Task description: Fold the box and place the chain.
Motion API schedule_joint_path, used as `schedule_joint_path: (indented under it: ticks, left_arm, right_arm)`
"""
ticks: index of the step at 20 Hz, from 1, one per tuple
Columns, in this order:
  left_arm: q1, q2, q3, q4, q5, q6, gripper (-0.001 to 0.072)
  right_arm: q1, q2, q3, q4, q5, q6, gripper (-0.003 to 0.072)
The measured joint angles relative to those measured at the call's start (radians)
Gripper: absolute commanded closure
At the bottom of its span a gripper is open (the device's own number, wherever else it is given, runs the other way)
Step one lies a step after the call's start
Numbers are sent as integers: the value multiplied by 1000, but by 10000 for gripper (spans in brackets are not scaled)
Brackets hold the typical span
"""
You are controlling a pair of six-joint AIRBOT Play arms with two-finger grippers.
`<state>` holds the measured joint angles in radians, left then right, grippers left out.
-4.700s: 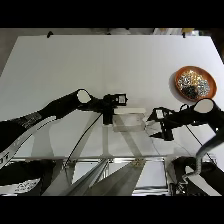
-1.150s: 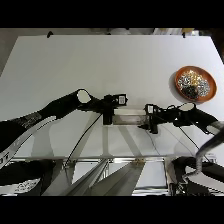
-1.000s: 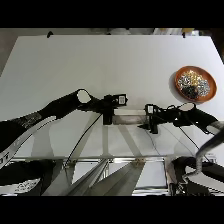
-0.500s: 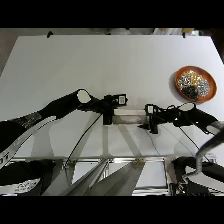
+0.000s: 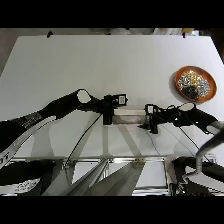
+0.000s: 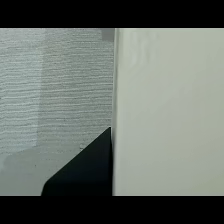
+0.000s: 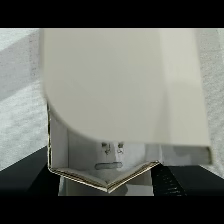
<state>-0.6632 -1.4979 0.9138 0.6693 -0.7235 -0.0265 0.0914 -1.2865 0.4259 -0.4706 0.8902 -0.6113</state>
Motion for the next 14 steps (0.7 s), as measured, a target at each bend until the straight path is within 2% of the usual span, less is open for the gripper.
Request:
schedule_joint_path:
  ticks: [8, 9, 11, 12, 14]
  left_arm:
    - [0, 0, 0, 0, -4, 0, 686]
    - [1, 0, 0, 0, -7, -1, 570]
    - [2, 7, 0, 5, -15, -2, 220]
    - [2, 14, 0, 4, -15, -2, 117]
    - [3, 32, 0, 13, -19, -4, 116]
  right_arm:
    - [0, 0, 0, 0, 0, 0, 287]
    - [0, 0, 0, 0, 0, 0, 287]
    - [0, 0, 0, -2, 2, 0, 287]
    - [0, 0, 0, -2, 2, 0, 287]
    - [0, 0, 0, -1, 2, 0, 288]
